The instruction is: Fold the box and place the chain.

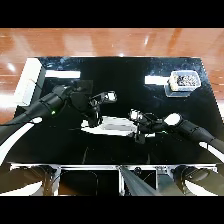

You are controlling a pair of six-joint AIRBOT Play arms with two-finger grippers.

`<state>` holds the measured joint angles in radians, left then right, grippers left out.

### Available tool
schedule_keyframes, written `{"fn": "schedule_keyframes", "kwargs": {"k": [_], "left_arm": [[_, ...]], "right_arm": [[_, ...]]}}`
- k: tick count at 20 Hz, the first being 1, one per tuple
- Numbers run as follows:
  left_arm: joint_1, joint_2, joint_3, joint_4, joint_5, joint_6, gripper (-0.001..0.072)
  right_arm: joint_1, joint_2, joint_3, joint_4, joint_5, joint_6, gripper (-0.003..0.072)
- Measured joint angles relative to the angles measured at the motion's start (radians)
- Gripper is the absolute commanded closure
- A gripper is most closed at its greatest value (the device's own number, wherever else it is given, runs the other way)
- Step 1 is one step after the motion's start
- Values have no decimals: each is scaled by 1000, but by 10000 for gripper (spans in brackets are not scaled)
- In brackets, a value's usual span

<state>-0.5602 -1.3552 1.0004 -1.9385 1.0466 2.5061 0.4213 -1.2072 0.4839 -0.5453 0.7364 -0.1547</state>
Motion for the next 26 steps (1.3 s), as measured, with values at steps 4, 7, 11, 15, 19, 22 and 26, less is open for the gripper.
{"fn": "schedule_keyframes", "kwargs": {"k": [4,7,11,15,19,22,26], "left_arm": [[11,58,2,46,58,-110,105],[14,86,2,49,83,-155,105],[16,99,2,-35,135,-180,105],[17,103,2,-116,161,-192,105],[17,103,2,-146,170,-201,105],[17,103,2,-154,170,-203,106],[17,103,-14,-158,156,-220,110]], "right_arm": [[0,0,0,1,-6,3,195],[0,0,1,-30,-12,6,195],[1,1,1,-84,-37,17,195],[1,0,1,-113,-84,24,74],[1,0,1,-116,-100,24,75],[2,0,1,-117,-103,25,185],[25,0,1,-116,-113,26,198]]}}
